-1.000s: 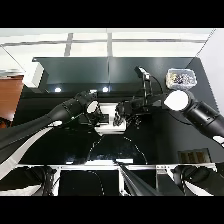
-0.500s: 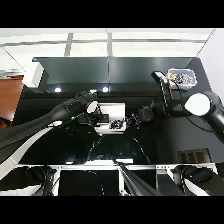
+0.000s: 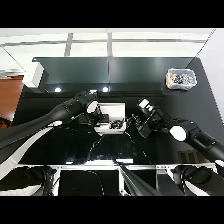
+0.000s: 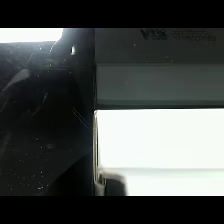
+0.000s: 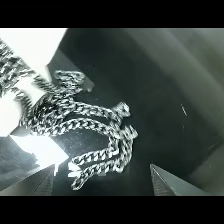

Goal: Fold the box and place the chain.

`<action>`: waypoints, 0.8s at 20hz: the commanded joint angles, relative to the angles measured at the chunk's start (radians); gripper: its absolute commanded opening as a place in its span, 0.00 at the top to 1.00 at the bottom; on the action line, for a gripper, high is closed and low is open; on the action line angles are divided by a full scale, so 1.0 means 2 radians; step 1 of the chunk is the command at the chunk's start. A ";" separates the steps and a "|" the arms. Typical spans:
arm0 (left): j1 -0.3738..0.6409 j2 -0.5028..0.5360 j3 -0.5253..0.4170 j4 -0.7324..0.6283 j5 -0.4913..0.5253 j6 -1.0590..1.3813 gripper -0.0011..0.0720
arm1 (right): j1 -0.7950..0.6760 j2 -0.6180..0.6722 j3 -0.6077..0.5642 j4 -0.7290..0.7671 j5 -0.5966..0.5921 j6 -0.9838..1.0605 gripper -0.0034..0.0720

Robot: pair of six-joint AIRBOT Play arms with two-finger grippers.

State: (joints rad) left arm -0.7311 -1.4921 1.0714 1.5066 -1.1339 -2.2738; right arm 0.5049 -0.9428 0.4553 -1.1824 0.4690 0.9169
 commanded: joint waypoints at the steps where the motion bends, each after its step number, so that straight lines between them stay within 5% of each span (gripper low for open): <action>1: 0.000 0.000 0.000 0.000 0.000 0.000 0.94 | 0.002 -0.040 0.008 0.081 -0.043 -0.201 0.03; 4: 0.000 0.000 0.000 0.000 0.000 0.000 0.94 | -0.016 -0.074 0.031 0.286 0.013 -0.450 0.03; 6: 0.000 0.000 0.000 0.000 0.000 0.000 0.94 | -0.035 -0.101 0.035 0.357 0.069 -0.581 0.03; 16: 0.000 0.000 0.000 0.000 0.000 0.000 0.94 | -0.045 -0.149 0.041 0.361 0.038 -0.595 0.03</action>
State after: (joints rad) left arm -0.7311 -1.4921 1.0714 1.5063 -1.1347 -2.2738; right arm 0.4179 -1.2087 0.5282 -0.4843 0.5652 -0.2405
